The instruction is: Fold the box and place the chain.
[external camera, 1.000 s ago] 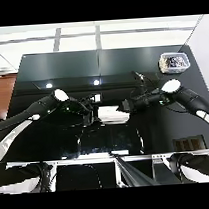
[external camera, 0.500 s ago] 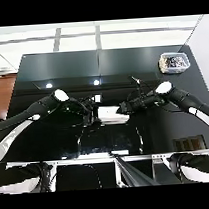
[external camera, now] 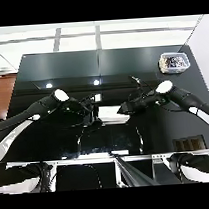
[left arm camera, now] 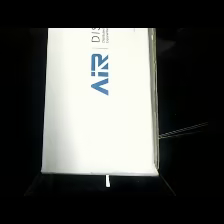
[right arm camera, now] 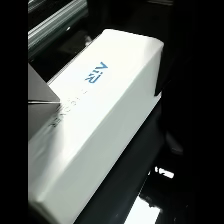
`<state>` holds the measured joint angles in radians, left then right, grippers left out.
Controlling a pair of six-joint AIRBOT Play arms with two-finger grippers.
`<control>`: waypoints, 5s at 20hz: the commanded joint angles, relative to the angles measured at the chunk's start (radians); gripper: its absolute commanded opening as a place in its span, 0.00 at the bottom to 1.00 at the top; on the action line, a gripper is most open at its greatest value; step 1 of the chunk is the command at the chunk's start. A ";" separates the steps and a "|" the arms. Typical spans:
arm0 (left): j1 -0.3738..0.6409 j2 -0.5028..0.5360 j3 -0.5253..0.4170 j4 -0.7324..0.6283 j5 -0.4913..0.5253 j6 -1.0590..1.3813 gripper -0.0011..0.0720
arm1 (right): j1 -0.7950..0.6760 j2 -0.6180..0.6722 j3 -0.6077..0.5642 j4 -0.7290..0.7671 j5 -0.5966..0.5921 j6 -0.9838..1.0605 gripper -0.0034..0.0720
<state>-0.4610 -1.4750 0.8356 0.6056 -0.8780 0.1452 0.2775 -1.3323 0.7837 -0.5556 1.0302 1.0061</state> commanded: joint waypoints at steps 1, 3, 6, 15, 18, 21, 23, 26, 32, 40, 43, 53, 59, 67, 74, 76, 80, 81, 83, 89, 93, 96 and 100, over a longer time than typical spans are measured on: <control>0.006 0.009 0.001 0.010 0.019 -0.058 0.63 | -0.096 0.065 0.064 0.019 0.222 -0.050 0.07; 0.002 0.013 0.011 0.020 0.035 -0.047 0.97 | -0.217 0.147 0.074 0.014 0.240 -0.049 0.07; 0.002 0.039 0.068 0.151 -0.026 -0.048 1.00 | -0.383 0.218 0.074 0.015 0.228 -0.045 0.07; -0.132 -0.012 0.261 0.025 -0.018 -0.117 0.99 | -0.489 0.227 0.072 0.023 0.241 -0.045 0.07; -0.186 -0.085 0.306 0.025 -0.016 -0.233 0.99 | -0.487 0.227 0.072 0.023 0.241 -0.045 0.07; -0.182 -0.124 0.306 0.026 -0.043 -0.267 0.99 | -0.487 0.227 0.072 0.019 0.241 -0.045 0.07; -0.182 -0.127 0.306 0.026 -0.047 -0.269 0.99 | -0.487 0.227 0.072 0.019 0.241 -0.049 0.07; -0.182 -0.127 0.306 0.027 -0.066 -0.269 0.99 | -0.487 0.227 0.072 0.019 0.241 -0.060 0.07; -0.183 -0.127 0.306 0.095 -0.101 -0.271 0.99 | -0.487 0.227 0.072 0.018 0.241 -0.062 0.07; -0.203 -0.129 0.306 0.295 -0.005 -0.254 0.90 | -0.487 0.227 0.072 -0.002 0.236 -0.061 0.07; -0.188 -0.120 0.379 0.402 0.064 -0.553 0.51 | -0.487 0.227 0.072 -0.003 0.222 -0.060 0.07; 0.525 -0.145 0.644 0.614 0.109 -1.199 0.51 | -0.486 0.226 0.072 0.007 0.094 -0.060 0.07; 0.765 -0.332 0.837 0.661 0.042 -1.278 0.51 | -0.484 0.226 0.072 0.007 0.042 -0.059 0.07; 0.740 -0.527 1.027 0.801 0.018 -1.384 0.67 | -0.474 0.226 0.072 0.005 0.040 -0.037 0.07; 0.724 -0.430 1.328 0.772 -0.297 -1.721 0.50 | -0.378 0.224 0.072 0.004 -0.031 -0.034 0.07; 0.693 -0.308 1.166 0.647 -0.335 -1.672 0.05 | -0.274 0.224 0.072 -0.023 -0.174 -0.035 0.07; 0.504 0.033 0.640 0.624 -0.184 -1.584 0.05 | -0.167 0.221 0.071 -0.315 -0.356 -0.028 0.07; 0.438 0.143 0.467 0.636 -0.081 -1.584 0.05 | -0.163 0.217 0.066 -0.382 -0.371 -0.007 0.07; 0.323 0.341 0.161 0.715 0.096 -1.585 0.05 | -0.168 0.211 0.037 -0.470 -0.395 0.027 0.07; 0.268 0.751 -0.239 0.743 0.160 -1.641 0.05 | -0.176 0.211 0.016 -0.489 -0.364 0.026 0.07; 0.267 0.855 -0.245 0.736 0.123 -1.641 0.05 | -0.176 0.211 0.016 -0.489 -0.364 0.026 0.07; 0.268 0.855 -0.245 0.736 0.122 -1.641 0.05 | -0.176 0.211 0.016 -0.489 -0.364 0.026 0.07; 0.268 0.855 -0.245 0.736 0.122 -1.641 0.05 | -0.176 0.211 0.016 -0.489 -0.364 0.026 0.07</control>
<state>-0.1925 -0.6292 0.5957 1.3418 -0.7551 -1.4963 0.1001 -1.1210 0.8001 -1.0431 0.6670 1.0313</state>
